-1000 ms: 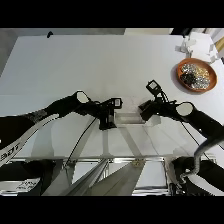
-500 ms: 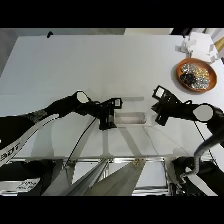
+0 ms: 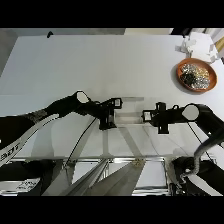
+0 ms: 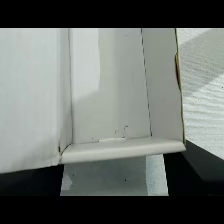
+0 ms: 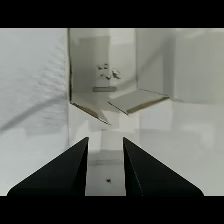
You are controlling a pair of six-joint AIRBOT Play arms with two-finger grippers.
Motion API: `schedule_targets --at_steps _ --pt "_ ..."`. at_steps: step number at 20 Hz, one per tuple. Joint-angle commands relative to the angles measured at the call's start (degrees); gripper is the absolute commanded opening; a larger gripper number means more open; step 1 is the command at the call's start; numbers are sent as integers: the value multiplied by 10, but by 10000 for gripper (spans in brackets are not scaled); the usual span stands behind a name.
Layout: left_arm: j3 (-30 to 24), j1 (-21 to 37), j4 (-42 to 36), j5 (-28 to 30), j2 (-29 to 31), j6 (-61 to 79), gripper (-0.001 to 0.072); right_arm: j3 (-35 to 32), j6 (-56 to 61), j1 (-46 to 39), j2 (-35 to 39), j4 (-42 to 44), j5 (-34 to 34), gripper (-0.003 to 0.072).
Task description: Fold the box and place the chain.
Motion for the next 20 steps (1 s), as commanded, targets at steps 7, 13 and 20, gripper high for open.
schedule_targets --at_steps 7,13,20 --pt "0 0 0 20 0 0 203 0 -28 8 -20 83 -34 173" --pt "0 0 0 20 0 0 203 0 -38 8 -20 129 -40 154" --pt "0 0 0 20 0 0 203 -6 -43 28 -31 162 -50 173"
